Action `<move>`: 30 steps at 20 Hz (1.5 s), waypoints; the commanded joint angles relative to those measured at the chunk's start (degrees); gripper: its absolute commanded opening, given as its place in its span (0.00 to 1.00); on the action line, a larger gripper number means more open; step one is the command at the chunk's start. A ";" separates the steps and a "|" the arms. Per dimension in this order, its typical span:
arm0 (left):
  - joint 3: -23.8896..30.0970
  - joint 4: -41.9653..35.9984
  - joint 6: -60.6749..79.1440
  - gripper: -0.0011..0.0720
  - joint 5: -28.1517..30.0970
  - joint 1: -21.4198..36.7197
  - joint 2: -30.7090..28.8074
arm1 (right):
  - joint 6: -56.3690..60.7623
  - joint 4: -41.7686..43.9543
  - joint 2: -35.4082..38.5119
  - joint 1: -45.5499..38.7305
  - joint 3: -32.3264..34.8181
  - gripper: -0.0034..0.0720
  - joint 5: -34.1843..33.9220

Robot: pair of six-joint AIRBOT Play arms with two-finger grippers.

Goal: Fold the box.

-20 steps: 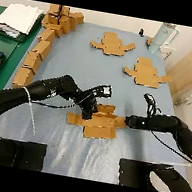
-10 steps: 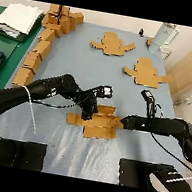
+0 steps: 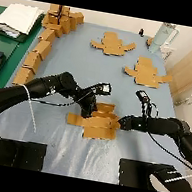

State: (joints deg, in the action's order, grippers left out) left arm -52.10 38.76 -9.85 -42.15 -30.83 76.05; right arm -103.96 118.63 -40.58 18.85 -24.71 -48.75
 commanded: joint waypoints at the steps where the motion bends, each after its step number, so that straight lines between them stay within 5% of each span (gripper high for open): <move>1: -0.04 -0.22 0.07 0.03 0.04 0.46 0.15 | 0.00 -0.57 -0.20 0.09 -0.04 0.05 1.68; 22: -0.04 -0.24 -0.28 0.03 -2.64 0.46 1.09 | 0.02 0.33 0.09 0.31 -0.26 0.05 -0.07; 26: -0.04 -0.22 -0.24 0.03 -3.04 0.48 1.09 | 0.04 -0.94 4.48 8.59 -0.92 0.05 -6.29; 30: -0.04 -0.22 -0.24 0.03 -3.04 0.48 1.09 | 2.62 -18.49 10.03 26.69 0.31 0.05 -8.96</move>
State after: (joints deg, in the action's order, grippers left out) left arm -52.10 38.52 -10.07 -45.06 -30.37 77.12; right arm -102.87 111.35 -33.82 34.98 -25.08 -54.98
